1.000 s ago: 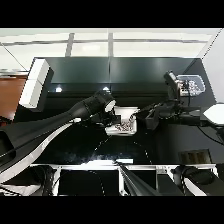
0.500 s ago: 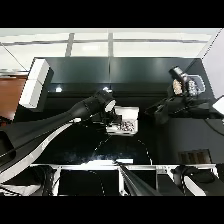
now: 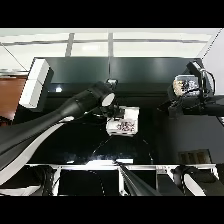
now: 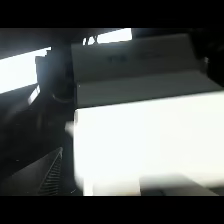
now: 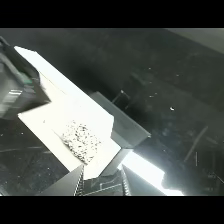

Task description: Fold the box and place the chain.

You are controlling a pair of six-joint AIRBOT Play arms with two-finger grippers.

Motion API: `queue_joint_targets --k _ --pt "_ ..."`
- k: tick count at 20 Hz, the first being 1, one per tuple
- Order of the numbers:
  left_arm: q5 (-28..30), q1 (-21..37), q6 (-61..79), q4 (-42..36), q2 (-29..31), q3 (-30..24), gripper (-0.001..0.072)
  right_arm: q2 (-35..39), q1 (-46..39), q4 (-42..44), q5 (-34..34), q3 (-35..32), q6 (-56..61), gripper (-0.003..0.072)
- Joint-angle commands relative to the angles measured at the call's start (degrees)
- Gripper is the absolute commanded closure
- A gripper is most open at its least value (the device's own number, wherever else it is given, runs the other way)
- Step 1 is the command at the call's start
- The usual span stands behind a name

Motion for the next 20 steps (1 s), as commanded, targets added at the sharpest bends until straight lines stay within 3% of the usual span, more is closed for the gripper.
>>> queue_joint_targets --k 1,3,5,6,7,9,11,12,14,18,20 --pt "-4.8 0.1 11.0 7.6 8.3 -2.0 0.0169 0.1 -0.4 0.0 0.0 0.1 0.0 0.0397" --pt "-5.6 2.3 18.4 14.1 14.9 -7.8 0.0168 0.1 -0.4 -0.5 -0.2 0.1 0.0 0.0397" --pt "-2.6 9.3 21.5 12.3 21.8 -15.2 0.0168 0.1 -0.4 -0.8 -0.2 0.1 0.0 0.0397" --pt "1.6 14.0 22.9 8.2 24.9 -18.9 0.0167 0.1 -0.4 -0.8 -0.4 0.1 0.0 0.0397" --pt "9.2 19.5 27.0 -0.1 28.2 -23.4 0.0167 0.1 -0.4 -0.8 -0.8 0.1 0.0 0.0397" --pt "20.9 28.9 51.0 -24.0 32.1 -31.6 0.0167 0.1 -0.4 -0.8 -1.7 0.1 0.0 0.0396" --pt "19.4 34.1 73.3 -45.8 30.8 -35.5 0.0141 0.1 -0.4 -0.8 -1.6 0.1 0.0 0.0397" --pt "18.7 34.2 83.2 -50.8 29.5 -36.5 -0.0011 0.1 -0.4 -0.8 -1.5 0.1 0.0 0.0397" --pt "18.4 31.6 100.5 -51.9 26.2 -37.0 -0.0007 0.1 -0.4 -0.8 -1.5 0.1 0.0 0.0396" --pt "25.2 23.7 124.6 -51.9 20.2 -36.7 -0.0007 0.1 -0.3 -0.8 -1.4 0.1 0.0 0.0397" --pt "23.5 22.5 131.9 -51.9 16.6 -35.6 -0.0005 0.1 -0.3 -0.8 -1.4 0.1 0.0 0.0396"
